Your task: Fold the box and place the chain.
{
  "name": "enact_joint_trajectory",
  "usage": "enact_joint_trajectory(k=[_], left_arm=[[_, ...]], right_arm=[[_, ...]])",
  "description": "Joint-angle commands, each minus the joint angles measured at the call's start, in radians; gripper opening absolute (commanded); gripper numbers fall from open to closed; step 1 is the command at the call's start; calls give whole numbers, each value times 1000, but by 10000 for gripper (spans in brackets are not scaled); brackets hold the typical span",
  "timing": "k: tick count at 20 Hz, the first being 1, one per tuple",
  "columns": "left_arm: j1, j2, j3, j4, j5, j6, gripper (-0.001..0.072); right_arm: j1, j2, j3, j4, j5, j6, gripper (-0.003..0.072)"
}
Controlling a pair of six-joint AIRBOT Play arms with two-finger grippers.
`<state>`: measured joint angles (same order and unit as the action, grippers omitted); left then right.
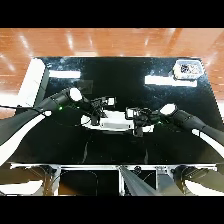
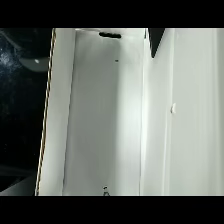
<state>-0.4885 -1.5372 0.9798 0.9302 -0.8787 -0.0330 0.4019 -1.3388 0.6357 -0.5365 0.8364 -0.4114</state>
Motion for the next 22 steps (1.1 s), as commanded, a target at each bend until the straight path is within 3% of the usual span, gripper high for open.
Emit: enact_joint_trajectory(k=[1,22], left_arm=[[1,0,1,0,-2,-2,17],[1,0,1,0,-2,-2,17]], right_arm=[[-14,0,0,0,30,2,710],[-39,0,0,-66,40,122,702]])
